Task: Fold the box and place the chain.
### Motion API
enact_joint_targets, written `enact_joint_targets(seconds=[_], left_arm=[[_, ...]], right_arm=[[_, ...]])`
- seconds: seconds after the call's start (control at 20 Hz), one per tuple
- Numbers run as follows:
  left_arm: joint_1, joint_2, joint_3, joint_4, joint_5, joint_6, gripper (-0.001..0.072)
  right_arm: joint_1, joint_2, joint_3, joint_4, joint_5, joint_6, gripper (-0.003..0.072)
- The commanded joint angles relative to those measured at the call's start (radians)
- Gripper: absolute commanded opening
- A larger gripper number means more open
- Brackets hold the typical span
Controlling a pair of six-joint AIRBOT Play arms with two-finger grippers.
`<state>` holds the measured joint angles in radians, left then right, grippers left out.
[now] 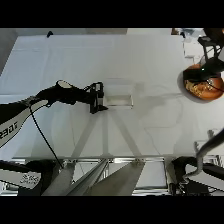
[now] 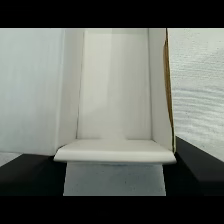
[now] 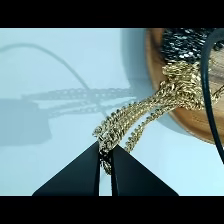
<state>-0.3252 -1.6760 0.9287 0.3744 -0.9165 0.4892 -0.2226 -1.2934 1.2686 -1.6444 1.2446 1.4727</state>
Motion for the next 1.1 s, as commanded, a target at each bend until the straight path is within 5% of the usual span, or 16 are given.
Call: enact_joint_targets(seconds=[0.0,0.45,1.05], left_arm=[[0.0,0.001,0.0,0.0,0.0,0.0,0.0215],[0.0,0.001,0.0,0.0,0.0,0.0,0.0215],[0.0,0.001,0.0,0.0,0.0,0.0,0.0215]], right_arm=[[0.121,0.037,0.001,0.001,0.029,-0.016,0.0011],[0.456,0.042,0.001,0.004,0.016,-0.016,0.0011],[0.746,0.028,0.001,0.127,-0.243,-0.004,0.0011]])
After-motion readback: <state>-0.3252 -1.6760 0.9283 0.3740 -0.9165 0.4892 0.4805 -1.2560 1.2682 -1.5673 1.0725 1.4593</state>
